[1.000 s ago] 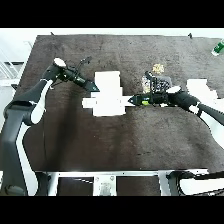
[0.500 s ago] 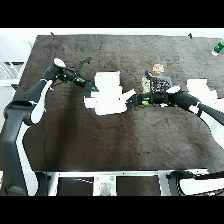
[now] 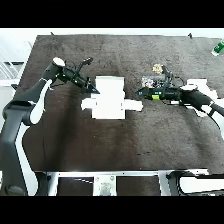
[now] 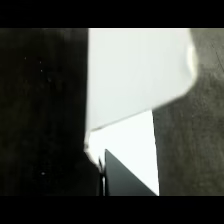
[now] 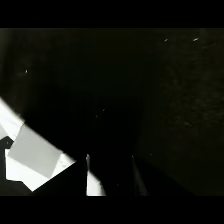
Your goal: Fold the box and place the chain.
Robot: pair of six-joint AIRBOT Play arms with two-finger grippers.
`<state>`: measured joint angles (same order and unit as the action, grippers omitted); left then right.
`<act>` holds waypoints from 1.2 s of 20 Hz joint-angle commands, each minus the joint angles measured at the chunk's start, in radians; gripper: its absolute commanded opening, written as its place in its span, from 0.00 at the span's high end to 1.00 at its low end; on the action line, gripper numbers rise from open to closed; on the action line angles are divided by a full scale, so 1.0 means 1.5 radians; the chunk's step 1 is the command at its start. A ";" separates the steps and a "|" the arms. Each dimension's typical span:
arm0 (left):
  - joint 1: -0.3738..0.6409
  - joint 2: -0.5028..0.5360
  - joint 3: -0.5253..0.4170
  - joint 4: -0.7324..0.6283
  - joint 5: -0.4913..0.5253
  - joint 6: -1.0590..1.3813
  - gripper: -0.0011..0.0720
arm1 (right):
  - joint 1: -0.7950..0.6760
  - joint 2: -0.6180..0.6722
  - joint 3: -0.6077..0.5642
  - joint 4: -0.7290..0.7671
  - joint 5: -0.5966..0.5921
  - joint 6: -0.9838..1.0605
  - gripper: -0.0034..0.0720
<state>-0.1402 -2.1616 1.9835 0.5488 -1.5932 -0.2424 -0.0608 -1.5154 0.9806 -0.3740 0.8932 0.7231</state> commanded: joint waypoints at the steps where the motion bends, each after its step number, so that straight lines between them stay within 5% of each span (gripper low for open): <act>1: -0.002 0.052 -0.065 -0.004 0.066 0.101 0.97 | -0.031 0.004 0.000 0.012 0.017 -0.001 0.51; 5: -0.003 0.139 -0.228 -0.015 0.210 0.220 0.97 | -0.030 0.004 0.000 0.012 0.016 -0.002 0.51; 10: -0.003 0.141 -0.310 -0.022 0.242 0.327 0.97 | -0.030 0.004 0.000 0.012 0.016 -0.002 0.51; 24: -0.003 0.136 -0.345 -0.022 0.301 0.359 0.96 | -0.030 0.004 0.000 0.012 0.017 -0.032 0.51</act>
